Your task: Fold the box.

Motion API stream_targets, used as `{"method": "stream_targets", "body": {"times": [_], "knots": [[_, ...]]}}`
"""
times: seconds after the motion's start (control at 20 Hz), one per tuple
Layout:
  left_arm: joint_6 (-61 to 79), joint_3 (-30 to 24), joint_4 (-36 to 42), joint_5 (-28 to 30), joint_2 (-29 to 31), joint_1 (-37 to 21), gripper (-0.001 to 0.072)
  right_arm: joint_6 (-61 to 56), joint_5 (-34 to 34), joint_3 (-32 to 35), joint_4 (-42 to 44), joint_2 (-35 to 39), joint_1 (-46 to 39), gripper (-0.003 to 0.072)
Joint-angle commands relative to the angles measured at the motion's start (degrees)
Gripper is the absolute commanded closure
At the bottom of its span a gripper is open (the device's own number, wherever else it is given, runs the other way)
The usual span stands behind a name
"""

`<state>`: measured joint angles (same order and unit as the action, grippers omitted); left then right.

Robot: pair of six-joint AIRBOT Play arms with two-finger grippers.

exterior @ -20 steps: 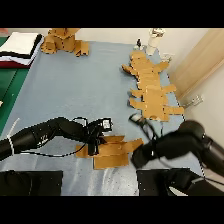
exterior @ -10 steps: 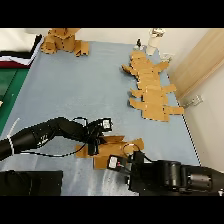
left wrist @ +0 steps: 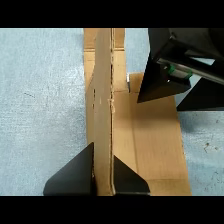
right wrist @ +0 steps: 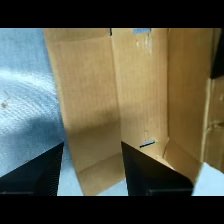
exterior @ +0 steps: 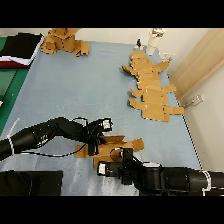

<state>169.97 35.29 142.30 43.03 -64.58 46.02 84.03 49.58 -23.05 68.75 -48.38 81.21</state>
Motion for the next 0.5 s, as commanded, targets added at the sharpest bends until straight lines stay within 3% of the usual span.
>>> {"method": "stream_targets", "body": {"times": [0.0, 0.25, 0.45], "knots": [[0.0, 0.0, 0.0, 0.0, 0.0, 0.0, 0.0694, -4.1, -1.0, -0.1, -4.8, -0.6, 0.1, 0.0143], [0.0, 0.0, 0.0, 0.0, 0.0, 0.0, 0.0695, -19.8, 4.7, -1.7, -9.2, 3.3, 0.1, 0.0144], [0.0, 0.0, 0.0, 0.0, 0.0, 0.0, 0.0694, -23.0, 4.9, -1.7, -9.6, 5.2, 0.0, 0.0144]]}}
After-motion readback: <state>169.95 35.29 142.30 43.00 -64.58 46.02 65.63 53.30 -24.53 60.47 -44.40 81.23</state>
